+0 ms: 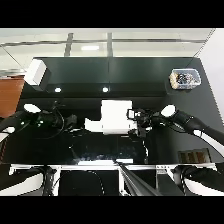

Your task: Fold the box and place the chain.

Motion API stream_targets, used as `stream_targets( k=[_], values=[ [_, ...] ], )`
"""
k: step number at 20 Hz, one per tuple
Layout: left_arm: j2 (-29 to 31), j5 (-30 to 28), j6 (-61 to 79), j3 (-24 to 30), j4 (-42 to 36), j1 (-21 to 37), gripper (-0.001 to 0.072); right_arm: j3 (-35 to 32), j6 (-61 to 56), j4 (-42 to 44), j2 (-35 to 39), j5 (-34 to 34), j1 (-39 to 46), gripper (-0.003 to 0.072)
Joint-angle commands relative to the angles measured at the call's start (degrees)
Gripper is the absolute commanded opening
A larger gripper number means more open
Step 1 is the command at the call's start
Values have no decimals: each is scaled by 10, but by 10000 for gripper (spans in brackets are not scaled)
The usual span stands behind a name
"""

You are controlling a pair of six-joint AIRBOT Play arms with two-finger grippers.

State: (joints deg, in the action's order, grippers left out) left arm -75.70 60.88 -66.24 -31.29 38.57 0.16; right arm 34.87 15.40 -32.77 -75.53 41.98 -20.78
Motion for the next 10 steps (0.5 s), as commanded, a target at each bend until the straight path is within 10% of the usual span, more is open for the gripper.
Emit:
stream_targets(
  k=[1,6,10],
  values=[
    [-49,-7,37,-5,-74,-50,25,0,0,-1,0,0,0,409],
    [-59,9,72,-50,-80,-97,35,0,0,-1,0,0,0,409],
    [-59,47,80,-89,-77,-95,631,0,0,-1,0,0,0,409]
  ],
)
